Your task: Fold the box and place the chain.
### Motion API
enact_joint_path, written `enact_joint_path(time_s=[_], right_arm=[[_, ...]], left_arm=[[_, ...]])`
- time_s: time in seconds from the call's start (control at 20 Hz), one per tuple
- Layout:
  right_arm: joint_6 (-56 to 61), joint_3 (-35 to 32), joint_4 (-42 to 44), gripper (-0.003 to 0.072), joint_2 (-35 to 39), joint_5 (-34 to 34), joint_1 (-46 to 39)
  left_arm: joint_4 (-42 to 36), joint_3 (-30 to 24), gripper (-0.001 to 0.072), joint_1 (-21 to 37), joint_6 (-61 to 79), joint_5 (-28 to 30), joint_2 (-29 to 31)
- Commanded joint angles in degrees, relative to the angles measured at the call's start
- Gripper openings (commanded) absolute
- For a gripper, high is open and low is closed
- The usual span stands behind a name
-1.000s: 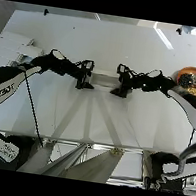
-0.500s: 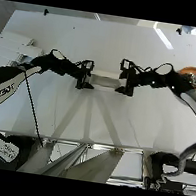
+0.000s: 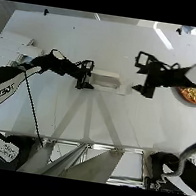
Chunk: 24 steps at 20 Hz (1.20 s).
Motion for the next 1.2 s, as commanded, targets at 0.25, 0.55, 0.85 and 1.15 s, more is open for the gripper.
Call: enact_joint_path(time_s=[0.25,0.55,0.85,1.15], right_arm=[[19.82,0.07,-4.31,0.0028,10.32,-4.22,0.09],[16.55,0.07,8.46,0.0015,-3.02,-1.44,0.20],[11.21,0.07,8.81,0.0014,-17.31,-7.58,9.66],[11.39,0.87,14.58,0.0015,-26.82,-33.83,12.87]], left_arm=[[0.00,0.00,0.0296,0.02,0.00,-0.04,-0.02],[0.00,0.00,0.0296,0.02,0.00,-0.04,-0.02],[0.00,0.00,0.0296,0.02,0.00,-0.04,0.00],[0.02,0.00,0.0296,0.02,0.02,-0.04,0.00]])
